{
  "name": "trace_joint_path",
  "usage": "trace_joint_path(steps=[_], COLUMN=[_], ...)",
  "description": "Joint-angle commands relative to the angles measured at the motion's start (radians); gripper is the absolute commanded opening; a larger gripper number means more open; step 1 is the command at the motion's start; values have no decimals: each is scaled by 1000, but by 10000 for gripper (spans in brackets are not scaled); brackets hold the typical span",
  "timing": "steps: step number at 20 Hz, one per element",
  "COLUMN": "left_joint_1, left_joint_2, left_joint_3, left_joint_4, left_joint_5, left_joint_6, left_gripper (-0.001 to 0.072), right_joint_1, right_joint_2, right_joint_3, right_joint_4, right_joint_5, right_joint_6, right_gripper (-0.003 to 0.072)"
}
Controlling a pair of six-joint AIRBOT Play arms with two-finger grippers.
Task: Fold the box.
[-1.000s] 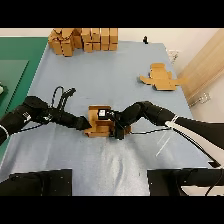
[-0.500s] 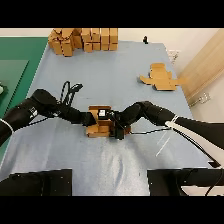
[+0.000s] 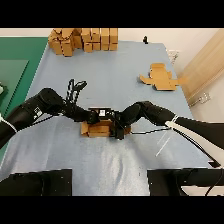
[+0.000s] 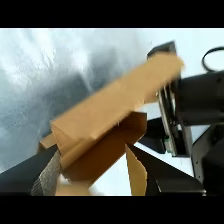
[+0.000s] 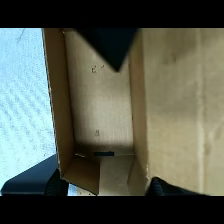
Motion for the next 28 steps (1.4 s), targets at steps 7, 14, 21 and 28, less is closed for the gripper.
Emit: trace_joint_path(steps=[7,14,21,28], left_joint_1=[315,591,434,381], left_joint_2=[215,340,175,-27], left_joint_3=[-7,-262,-388,-356], left_joint_4=[61,184,-67,-394], left_joint_5=[-114,-293,-11,-112], left_joint_6=[53,-115,33,376], left_gripper=[579,12,14,14], right_joint_1=[0,0,0,0], right_joint_2=[0,0,0,0], right_joint_3=[0,0,0,0], right_joint_4=[0,0,0,0], right_joint_5=[0,1,0,0], right_joint_6=[0,0,0,0], right_gripper=[83,83,83,83])
